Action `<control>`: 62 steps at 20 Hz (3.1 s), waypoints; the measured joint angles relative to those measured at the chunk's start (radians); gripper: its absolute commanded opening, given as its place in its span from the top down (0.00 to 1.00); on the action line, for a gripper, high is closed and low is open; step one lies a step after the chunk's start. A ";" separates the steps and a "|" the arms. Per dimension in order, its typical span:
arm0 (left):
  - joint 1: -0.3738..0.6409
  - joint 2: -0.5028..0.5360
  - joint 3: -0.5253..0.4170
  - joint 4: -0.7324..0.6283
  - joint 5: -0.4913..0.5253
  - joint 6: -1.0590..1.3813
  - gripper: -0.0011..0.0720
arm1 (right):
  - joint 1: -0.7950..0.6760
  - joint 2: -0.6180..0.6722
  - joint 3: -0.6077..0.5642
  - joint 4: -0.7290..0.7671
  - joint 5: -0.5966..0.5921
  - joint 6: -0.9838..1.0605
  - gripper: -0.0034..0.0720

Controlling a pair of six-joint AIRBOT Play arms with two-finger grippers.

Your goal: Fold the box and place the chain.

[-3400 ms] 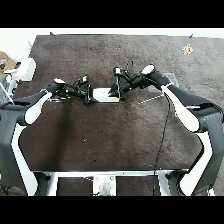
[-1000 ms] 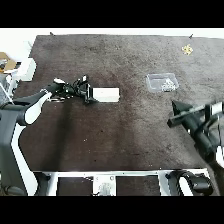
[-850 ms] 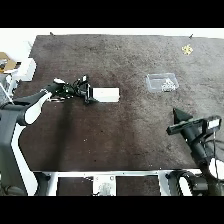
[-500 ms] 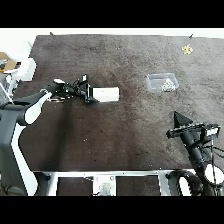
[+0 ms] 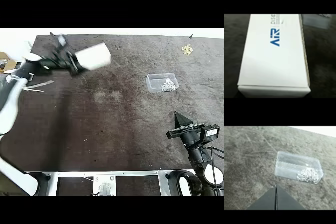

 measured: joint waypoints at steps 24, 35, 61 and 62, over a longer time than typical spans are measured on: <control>0.668 0.459 -0.827 0.533 0.366 -0.597 0.98 | 0.000 0.000 0.000 0.000 0.000 0.000 0.96; 0.670 0.354 -0.850 0.521 0.461 -0.497 0.97 | 0.000 0.000 0.000 0.000 0.000 0.000 0.96; 0.634 0.846 -0.475 -0.031 0.088 -0.474 0.98 | 0.000 0.000 0.000 0.000 0.000 0.000 0.96; 0.606 0.896 -0.498 -0.039 0.117 -0.485 0.98 | 0.000 0.000 0.000 0.000 0.000 0.000 0.96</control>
